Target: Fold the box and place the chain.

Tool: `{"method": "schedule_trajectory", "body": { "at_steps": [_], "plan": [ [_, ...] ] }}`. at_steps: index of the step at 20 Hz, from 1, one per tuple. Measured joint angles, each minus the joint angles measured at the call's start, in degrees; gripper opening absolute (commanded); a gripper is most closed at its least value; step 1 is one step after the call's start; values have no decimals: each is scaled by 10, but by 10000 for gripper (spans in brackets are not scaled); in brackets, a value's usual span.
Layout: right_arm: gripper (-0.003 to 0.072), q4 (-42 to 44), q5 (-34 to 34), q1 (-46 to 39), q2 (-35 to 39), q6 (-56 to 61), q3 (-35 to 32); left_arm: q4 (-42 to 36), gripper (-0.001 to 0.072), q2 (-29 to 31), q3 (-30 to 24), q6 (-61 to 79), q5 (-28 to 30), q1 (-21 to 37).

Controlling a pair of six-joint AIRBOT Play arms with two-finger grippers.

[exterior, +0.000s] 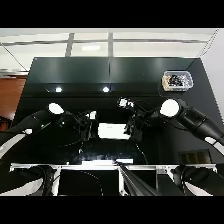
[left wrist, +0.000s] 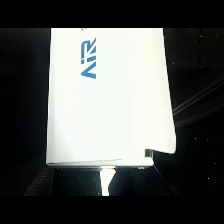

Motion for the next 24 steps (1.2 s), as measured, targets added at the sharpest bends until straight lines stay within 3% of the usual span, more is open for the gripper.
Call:
{"method": "schedule_trajectory", "body": {
  "at_steps": [4,5,12,13,14,15,19,20,21,23,24],
  "plan": [
    [237,0,3,0,0,0,0,0,380,0,0,0,0,0],
    [277,-1,1,0,0,0,0,0,380,0,0,0,0,0],
    [278,-1,-11,12,0,-9,0,0,379,0,0,0,0,0],
    [354,-1,-14,16,0,-14,0,0,380,0,0,0,0,0],
    [478,-1,-19,19,0,-16,0,0,379,0,0,0,0,0],
    [496,-1,-25,21,0,-19,0,0,380,0,0,0,0,0],
    [493,-5,-44,24,0,-24,0,0,380,0,0,0,0,0],
    [460,-8,-46,25,0,-25,0,0,380,0,0,0,0,0],
    [358,-12,-48,25,0,-26,0,0,380,0,0,0,0,0],
    [342,-18,-50,25,0,-26,0,0,380,0,0,0,0,0],
    [298,-20,-50,25,0,-26,0,0,380,0,0,0,0,0]
  ]
}}
